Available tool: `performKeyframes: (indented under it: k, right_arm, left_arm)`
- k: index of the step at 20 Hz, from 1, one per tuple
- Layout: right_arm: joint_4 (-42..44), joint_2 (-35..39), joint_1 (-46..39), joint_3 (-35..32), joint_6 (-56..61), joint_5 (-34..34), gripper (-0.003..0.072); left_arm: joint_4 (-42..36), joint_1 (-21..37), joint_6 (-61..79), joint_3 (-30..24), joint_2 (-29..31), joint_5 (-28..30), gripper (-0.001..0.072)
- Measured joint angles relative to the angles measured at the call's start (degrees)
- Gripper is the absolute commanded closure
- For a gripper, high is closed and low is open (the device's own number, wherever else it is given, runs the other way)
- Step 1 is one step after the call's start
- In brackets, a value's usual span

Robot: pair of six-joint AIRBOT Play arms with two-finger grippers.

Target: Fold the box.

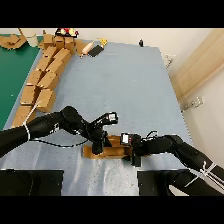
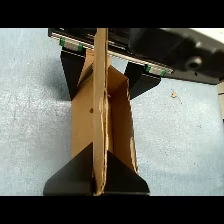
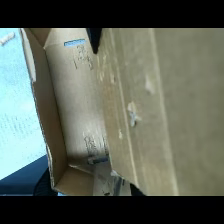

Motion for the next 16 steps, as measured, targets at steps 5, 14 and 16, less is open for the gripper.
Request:
performKeyframes:
  k: [5,14,16]
  right_arm:
    - [0.00,0.00,0.00,0.00,0.02,-0.09,0.0270]
    - [0.00,0.00,0.00,0.00,0.02,-0.15,0.0270]
    - [0.00,0.00,0.00,0.00,0.02,-0.15,0.0270]
  left_arm:
    - [-0.13,0.00,0.00,0.00,0.02,0.37,0.0697]
    - [0.76,0.00,0.00,-0.07,-0.07,2.62,0.0133]
    - [-0.17,0.11,-0.63,0.00,-0.02,3.82,0.0097]
